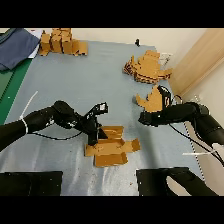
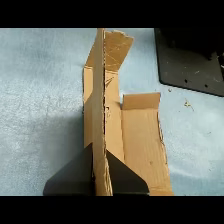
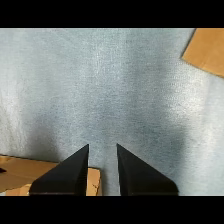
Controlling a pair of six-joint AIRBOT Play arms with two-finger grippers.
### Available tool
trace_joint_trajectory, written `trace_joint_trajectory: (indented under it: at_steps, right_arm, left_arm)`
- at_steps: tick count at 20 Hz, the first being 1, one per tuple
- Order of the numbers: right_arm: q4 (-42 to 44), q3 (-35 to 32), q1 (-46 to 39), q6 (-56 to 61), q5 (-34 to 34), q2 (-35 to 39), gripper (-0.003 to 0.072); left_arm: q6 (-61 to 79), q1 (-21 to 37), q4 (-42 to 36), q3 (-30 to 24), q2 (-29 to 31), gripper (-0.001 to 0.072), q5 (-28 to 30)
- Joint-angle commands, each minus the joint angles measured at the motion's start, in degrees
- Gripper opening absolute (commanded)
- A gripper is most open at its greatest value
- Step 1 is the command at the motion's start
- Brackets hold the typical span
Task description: Fold the box.
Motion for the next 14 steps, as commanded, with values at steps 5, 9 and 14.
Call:
trace_joint_trajectory:
  at_steps: [5,9,14]
  right_arm:
    - [0.0,-0.02,-0.02,-0.85,0.02,-0.02,0.0263]
    - [0.81,-0.04,-0.02,-0.74,-0.09,-0.02,0.0264]
    - [3.74,-0.02,0.24,-2.97,-1.16,0.09,0.0006]
  left_arm:
    - [-0.48,-0.2,0.74,0.0,-1.14,0.0014,1.01]
    - [-0.48,-0.17,0.74,-0.02,-1.16,0.0014,0.98]
    - [-0.44,-0.22,0.72,-0.02,-1.16,0.0013,0.96]
